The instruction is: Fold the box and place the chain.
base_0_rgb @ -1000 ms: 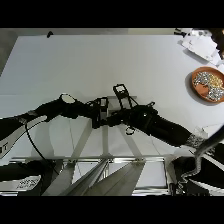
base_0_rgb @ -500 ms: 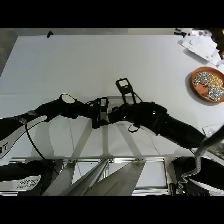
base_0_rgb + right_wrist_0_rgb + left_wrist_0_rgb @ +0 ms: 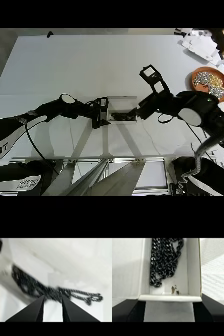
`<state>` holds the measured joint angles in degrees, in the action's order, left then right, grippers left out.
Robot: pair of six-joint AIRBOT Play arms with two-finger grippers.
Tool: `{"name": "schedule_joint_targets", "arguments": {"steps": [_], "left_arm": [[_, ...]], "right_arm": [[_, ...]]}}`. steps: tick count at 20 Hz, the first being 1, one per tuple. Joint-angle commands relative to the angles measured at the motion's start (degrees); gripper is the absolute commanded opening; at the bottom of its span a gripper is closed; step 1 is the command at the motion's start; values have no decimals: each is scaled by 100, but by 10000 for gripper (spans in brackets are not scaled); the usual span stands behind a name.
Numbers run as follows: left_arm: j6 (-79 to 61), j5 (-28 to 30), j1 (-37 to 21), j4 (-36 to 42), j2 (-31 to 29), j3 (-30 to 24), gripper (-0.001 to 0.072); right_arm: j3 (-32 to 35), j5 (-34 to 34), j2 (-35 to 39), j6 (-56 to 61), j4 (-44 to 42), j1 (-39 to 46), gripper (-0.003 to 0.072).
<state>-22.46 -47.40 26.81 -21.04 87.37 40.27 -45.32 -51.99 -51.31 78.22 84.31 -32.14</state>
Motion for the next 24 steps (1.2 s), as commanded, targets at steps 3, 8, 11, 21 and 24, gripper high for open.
{"name": "schedule_joint_targets", "arguments": {"steps": [3,8,11,21,24], "left_arm": [[0,2,-2,0,4,0,258],[0,2,-2,0,2,0,258],[0,2,-2,0,4,0,258],[0,2,-2,0,2,0,258],[0,2,-2,0,2,0,258]], "right_arm": [[63,-466,-494,-5287,-1432,1091,372],[66,-573,-1838,-6832,-1405,1132,491],[66,-79,-2337,-6951,-1414,1132,492],[232,647,-2555,-7757,-2653,1132,491],[284,640,-2555,-7783,-2651,1132,479]]}}
